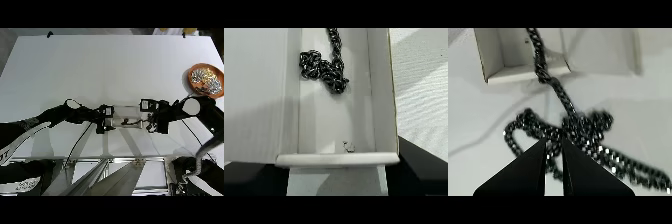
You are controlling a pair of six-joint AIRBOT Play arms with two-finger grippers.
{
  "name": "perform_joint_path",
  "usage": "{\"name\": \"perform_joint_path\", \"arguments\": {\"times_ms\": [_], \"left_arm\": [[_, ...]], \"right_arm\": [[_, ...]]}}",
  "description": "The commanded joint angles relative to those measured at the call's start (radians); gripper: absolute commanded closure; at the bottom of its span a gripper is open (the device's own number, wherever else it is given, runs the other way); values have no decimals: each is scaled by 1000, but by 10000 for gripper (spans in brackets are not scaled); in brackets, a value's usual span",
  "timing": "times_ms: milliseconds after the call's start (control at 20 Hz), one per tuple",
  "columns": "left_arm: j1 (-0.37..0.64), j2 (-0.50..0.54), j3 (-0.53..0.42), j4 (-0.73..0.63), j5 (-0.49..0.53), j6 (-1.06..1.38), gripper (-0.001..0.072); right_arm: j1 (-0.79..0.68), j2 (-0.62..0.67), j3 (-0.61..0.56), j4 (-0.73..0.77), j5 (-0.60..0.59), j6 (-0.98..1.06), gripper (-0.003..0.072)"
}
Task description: Fold the box and place the chain.
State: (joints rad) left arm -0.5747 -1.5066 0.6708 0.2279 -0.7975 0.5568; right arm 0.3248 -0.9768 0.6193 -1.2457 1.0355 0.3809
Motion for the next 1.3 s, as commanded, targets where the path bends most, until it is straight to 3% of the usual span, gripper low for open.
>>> {"name": "perform_joint_path", "arguments": {"times_ms": [0, 350, 750, 950, 1250], "left_arm": [[0, 1, 0, 0, 0, 0, 577], [0, 1, 1, 0, 0, 0, 577], [0, 1, 0, 0, 0, 0, 577], [0, 1, 0, 0, 0, 0, 577], [0, 1, 0, 0, 0, 0, 577]], "right_arm": [[-3, -78, -47, 80, -149, -131, 567], [-3, -155, -47, 72, -243, -155, 566], [-3, -155, -47, 118, -106, -285, 566], [-3, -155, -47, 224, -138, -286, 566], [-3, -155, -58, 235, -152, -285, 570]]}}
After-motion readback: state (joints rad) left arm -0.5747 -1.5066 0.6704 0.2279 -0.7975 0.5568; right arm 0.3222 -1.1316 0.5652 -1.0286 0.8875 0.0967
